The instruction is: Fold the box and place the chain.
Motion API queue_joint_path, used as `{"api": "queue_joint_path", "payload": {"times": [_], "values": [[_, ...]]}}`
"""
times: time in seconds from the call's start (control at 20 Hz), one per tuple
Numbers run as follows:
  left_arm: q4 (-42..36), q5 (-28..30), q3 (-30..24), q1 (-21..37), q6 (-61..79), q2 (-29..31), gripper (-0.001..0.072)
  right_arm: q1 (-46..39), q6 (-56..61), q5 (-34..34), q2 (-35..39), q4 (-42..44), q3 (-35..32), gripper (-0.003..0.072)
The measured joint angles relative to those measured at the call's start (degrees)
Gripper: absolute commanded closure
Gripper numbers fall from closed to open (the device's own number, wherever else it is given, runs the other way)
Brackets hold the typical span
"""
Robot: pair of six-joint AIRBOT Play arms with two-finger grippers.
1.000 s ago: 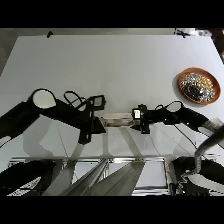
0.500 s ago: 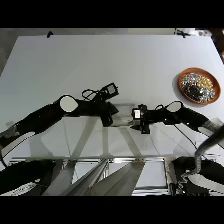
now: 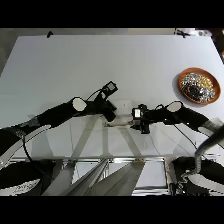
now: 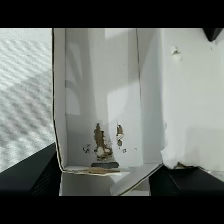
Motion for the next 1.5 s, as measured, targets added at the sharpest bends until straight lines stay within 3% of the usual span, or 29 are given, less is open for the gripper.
{"api": "queue_joint_path", "payload": {"times": [0.4,0.55,0.75,0.9,0.95,1.1,1.3,1.5], "values": [[0.70,-0.52,-0.07,0.02,0.04,1.11,0.0688,0.00,-0.26,0.15,0.00,-0.28,0.02,0.0351],[1.31,-1.20,-0.09,0.00,0.92,4.35,0.0498,0.00,-0.26,0.04,0.00,-0.33,0.00,0.0351],[6.29,-3.61,-0.07,0.33,1.27,10.67,0.0496,0.00,-0.22,-0.09,0.00,-0.26,0.00,0.0351],[11.61,-10.54,-0.09,2.51,0.87,16.41,0.0471,0.00,-0.13,-0.07,0.00,-0.24,0.00,0.0351],[13.64,-13.68,-0.09,3.65,0.48,18.38,0.0366,0.00,-0.13,-0.04,0.00,-0.22,0.00,0.0351],[19.78,-22.91,-0.07,7.08,-0.68,22.88,0.0195,0.00,-0.11,-0.02,0.00,-0.20,0.00,0.0351],[26.86,-33.75,-0.09,9.22,-1.27,24.39,0.0193,0.00,-0.11,0.00,0.00,-0.20,0.00,0.0351],[29.51,-38.03,-0.07,9.75,-1.29,21.81,0.0194,0.00,-0.11,0.00,0.00,-0.17,0.00,0.0351]]}}
